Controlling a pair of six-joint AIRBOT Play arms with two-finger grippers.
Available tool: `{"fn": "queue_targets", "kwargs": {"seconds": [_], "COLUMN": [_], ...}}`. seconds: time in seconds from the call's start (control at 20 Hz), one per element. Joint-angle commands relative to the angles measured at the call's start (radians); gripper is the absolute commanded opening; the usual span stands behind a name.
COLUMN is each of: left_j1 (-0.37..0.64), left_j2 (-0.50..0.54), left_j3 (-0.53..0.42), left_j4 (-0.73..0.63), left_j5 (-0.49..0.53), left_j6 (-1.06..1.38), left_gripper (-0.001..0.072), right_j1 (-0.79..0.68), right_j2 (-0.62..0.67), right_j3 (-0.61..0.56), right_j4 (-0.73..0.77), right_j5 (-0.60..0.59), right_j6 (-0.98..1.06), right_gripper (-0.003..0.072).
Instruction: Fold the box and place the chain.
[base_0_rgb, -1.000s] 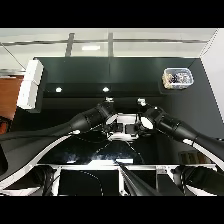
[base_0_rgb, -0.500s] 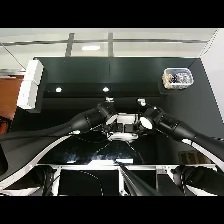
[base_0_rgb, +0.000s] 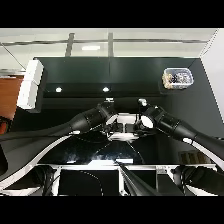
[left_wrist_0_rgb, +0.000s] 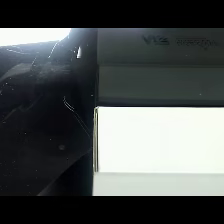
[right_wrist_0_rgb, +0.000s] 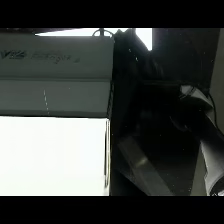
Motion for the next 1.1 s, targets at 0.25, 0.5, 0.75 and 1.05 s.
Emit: {"fn": "queue_targets", "kwargs": {"seconds": [0.25, 0.5, 0.75, 1.05], "left_j1": [0.001, 0.001, 0.001, 0.001], "left_j2": [0.000, 0.000, 0.000, 0.000], "left_j3": [0.000, 0.000, 0.000, 0.000], "left_j4": [0.001, 0.001, 0.001, 0.002], "left_j5": [-0.002, -0.002, -0.002, 0.000], "left_j6": [0.000, 0.000, 0.000, 0.000], "left_gripper": [0.0032, 0.0032, 0.0032, 0.0032], "right_j1": [-0.001, -0.023, -0.128, -0.458], "right_j2": [0.002, 0.096, 0.364, 0.390], "right_j3": [0.000, 0.022, 0.067, 0.048], "right_j4": [0.007, 0.007, -0.074, -0.587], "right_j5": [-0.006, 0.083, 0.173, 0.161], "right_j6": [-0.001, -0.100, -0.227, -0.249], "right_gripper": [0.0399, 0.0397, 0.0397, 0.0389]}}
